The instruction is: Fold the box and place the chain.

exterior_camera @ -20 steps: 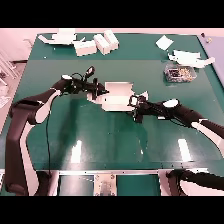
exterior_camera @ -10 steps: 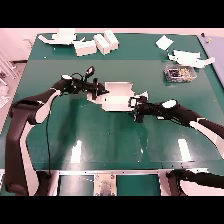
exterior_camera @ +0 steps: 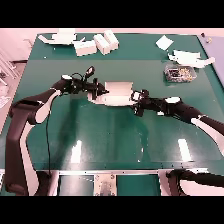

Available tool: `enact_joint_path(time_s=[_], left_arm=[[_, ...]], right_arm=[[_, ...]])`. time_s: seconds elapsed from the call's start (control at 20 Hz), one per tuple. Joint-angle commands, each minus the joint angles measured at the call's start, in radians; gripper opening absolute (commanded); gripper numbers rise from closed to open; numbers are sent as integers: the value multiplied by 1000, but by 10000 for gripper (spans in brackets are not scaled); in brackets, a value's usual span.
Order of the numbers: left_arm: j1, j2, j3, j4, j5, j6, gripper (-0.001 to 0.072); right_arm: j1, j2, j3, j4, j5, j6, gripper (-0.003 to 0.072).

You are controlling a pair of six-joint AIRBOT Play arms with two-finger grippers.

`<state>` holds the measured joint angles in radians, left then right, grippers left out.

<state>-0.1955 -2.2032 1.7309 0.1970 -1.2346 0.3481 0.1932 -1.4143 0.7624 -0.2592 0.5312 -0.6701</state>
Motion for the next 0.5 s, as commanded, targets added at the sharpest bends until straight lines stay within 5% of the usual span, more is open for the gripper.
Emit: enact_joint_path(time_s=[0.0,0.2,0.45], left_arm=[[-1,0,0,0,-4,0,22],[-1,0,0,0,-5,0,22],[-1,0,0,0,-6,0,22]], right_arm=[[-19,0,29,24,21,-16,474],[-53,-1,34,32,63,-16,551],[-97,-25,73,32,140,-15,551]])
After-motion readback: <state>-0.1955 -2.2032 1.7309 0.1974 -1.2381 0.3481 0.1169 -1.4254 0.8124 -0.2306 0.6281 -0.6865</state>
